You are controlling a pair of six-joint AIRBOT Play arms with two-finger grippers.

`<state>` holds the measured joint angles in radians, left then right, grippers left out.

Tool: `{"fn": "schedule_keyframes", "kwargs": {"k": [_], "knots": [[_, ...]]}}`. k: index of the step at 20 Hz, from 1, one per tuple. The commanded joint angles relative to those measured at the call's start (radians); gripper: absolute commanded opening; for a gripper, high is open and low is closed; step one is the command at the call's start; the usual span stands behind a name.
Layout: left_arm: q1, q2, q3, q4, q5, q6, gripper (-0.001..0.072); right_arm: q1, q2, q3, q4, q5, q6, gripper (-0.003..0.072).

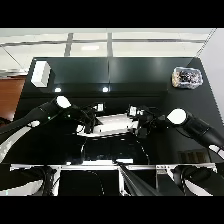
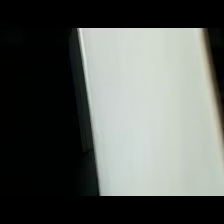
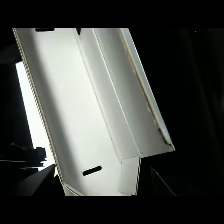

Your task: Fold the box and place the chain.

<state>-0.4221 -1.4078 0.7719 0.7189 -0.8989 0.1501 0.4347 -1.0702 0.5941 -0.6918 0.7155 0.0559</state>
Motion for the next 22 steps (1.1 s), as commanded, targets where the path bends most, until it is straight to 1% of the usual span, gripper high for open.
{"fn": "schedule_keyframes", "kwargs": {"k": [1,3,5,6,9,13,22], "knots": [[0.0,0.001,0.007,-0.001,0.001,0.0,0.0029,-0.007,-0.026,0.001,0.1,0.009,-0.144,0.0708],[0.0,0.001,0.019,0.003,0.001,0.0,0.0028,-0.014,-0.043,0.001,0.164,0.006,-0.225,0.0707],[0.0,0.001,0.03,0.003,0.001,0.0,0.0029,-0.024,-0.067,0.001,0.203,0.007,-0.265,0.0706],[0.0,0.001,0.032,0.003,0.004,0.0,0.0028,-0.023,-0.079,0.001,0.203,0.009,-0.267,0.0706],[0.0,-0.001,0.031,0.016,0.008,0.0,0.0028,-0.023,-0.124,0.0,0.202,0.066,-0.298,0.0705],[0.0,-0.002,0.031,0.04,0.052,0.0,0.0028,-0.023,-0.174,0.0,0.202,0.045,-0.345,0.0704],[-0.008,-0.002,0.031,0.042,0.052,-0.001,0.0028,-0.023,-0.197,0.0,0.201,0.023,-0.352,0.0704]]}}
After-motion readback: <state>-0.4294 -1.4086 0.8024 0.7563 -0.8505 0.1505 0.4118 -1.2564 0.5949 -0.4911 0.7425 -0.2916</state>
